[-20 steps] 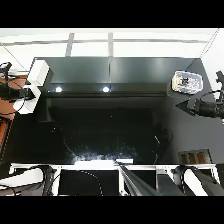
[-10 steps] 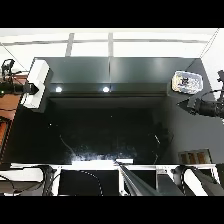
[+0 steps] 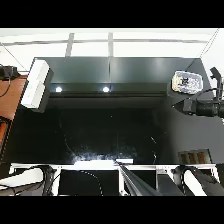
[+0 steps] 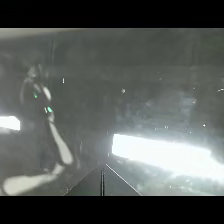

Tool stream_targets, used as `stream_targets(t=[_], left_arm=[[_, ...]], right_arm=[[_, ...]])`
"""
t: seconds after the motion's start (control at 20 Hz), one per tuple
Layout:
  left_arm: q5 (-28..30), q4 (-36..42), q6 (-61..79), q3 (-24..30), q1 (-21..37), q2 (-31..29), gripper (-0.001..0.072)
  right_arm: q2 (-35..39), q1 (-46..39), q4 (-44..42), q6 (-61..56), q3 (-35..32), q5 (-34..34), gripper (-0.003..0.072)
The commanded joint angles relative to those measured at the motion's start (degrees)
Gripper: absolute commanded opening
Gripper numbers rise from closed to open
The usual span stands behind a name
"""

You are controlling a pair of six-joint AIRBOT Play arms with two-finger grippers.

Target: Fold the box and place the chain.

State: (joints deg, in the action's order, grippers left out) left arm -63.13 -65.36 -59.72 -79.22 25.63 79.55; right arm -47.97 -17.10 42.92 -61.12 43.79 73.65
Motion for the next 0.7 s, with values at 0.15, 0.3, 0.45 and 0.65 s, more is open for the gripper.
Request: stream_targets(t=[0.15,0.3,0.45,0.65], left_arm=[[-1.64,0.04,-8.44,15.43,-13.57,-17.51,0.0025],[14.97,0.04,-9.6,33.4,-25.4,-30.36,0.0027],[24.63,0.0,-9.7,46.01,-31.47,-39.3,0.0029],[22.12,0.09,-9.73,49.53,-31.85,-43.74,0.0029]], right_arm=[[3.76,12.02,7.58,-0.07,-0.17,-13.16,0.0011],[3.76,14.95,11.78,0.09,-4.46,-26.82,0.0012],[3.76,14.97,16.35,0.07,-7.26,-31.08,0.0014],[3.76,14.97,16.02,0.11,-7.26,-30.34,0.0014]])
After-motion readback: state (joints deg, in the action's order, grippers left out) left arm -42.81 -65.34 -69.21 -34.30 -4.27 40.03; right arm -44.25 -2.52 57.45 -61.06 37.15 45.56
